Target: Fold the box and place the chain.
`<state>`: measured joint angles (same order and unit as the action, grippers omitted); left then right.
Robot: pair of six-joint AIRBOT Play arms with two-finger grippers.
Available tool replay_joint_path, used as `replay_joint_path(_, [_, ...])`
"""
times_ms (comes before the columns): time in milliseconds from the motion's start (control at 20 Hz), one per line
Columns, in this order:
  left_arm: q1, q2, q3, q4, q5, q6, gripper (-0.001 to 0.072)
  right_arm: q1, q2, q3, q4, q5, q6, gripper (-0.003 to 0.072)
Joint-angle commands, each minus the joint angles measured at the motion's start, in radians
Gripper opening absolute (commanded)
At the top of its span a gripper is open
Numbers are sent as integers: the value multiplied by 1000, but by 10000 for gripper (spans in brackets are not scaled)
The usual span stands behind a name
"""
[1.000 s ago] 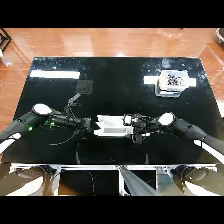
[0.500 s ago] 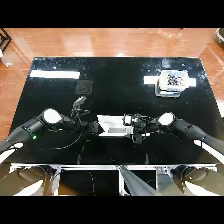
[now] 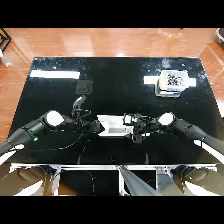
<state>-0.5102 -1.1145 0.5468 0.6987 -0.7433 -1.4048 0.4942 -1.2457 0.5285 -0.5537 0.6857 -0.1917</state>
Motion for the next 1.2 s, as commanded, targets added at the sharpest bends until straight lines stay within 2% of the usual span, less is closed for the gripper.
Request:
replay_joint_path(0, [-8, 0, 3, 2, 16, -18, 556, 0, 0, 0, 0, 1, 0, 415])
replay_joint_path(150, [-54, -1, 32, 72, 58, -86, 556, 0, 0, 0, 0, 1, 0, 415])
replay_joint_path(350, [-148, -2, 94, 429, 70, -411, 556, 0, 0, 0, 0, 0, 0, 415])
replay_joint_path(550, [-220, -2, 113, 638, 66, -642, 556, 0, 0, 0, 1, -2, 1, 415])
replay_joint_path(700, [-257, -8, 114, 728, 63, -753, 555, 0, 0, 0, 1, -2, 1, 415])
replay_joint_path(850, [-282, -35, 141, 762, 30, -795, 555, 0, 0, 0, 1, -2, 1, 415])
replay_joint_path(1150, [-330, -143, 280, 842, -138, -877, 554, 0, 0, 0, 2, -2, 1, 415])
